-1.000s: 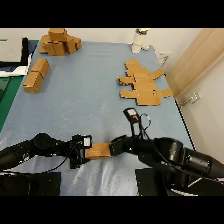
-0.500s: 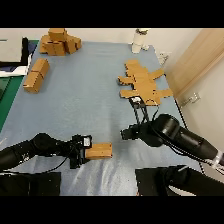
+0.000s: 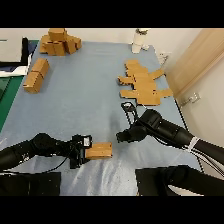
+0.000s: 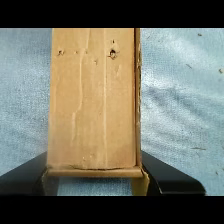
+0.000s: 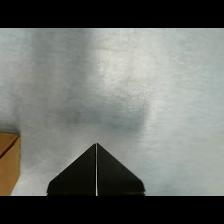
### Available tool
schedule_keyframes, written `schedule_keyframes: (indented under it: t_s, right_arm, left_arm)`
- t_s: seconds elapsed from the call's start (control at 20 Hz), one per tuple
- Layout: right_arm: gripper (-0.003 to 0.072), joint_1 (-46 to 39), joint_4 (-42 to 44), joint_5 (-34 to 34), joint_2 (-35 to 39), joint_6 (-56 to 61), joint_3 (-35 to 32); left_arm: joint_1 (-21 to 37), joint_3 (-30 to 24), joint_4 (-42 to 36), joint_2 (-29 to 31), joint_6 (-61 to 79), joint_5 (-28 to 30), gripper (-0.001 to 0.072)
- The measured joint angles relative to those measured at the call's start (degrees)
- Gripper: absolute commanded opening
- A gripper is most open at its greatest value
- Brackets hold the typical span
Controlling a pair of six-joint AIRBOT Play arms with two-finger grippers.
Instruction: Fold the box.
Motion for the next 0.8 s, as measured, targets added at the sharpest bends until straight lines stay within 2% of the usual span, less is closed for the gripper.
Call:
schedule_keyframes:
  t_s: [0.5,0.65,0.8]
  right_arm:
    - [0.0005,-0.1,3.3,4.0,-0.6,0.6,0.1]
    - [0.0005,-0.1,3.3,5.3,-0.6,1.4,0.1]
    - [0.0006,-0.1,3.3,6.1,-0.6,1.8,0.1]
  left_arm:
    - [0.3,0.3,0.1,0.3,-3.6,-0.2,0.0483]
    - [2.2,0.5,0.6,1.8,-10.2,2.6,0.0484]
    - [6.9,0.6,0.7,3.5,-17.2,6.8,0.0484]
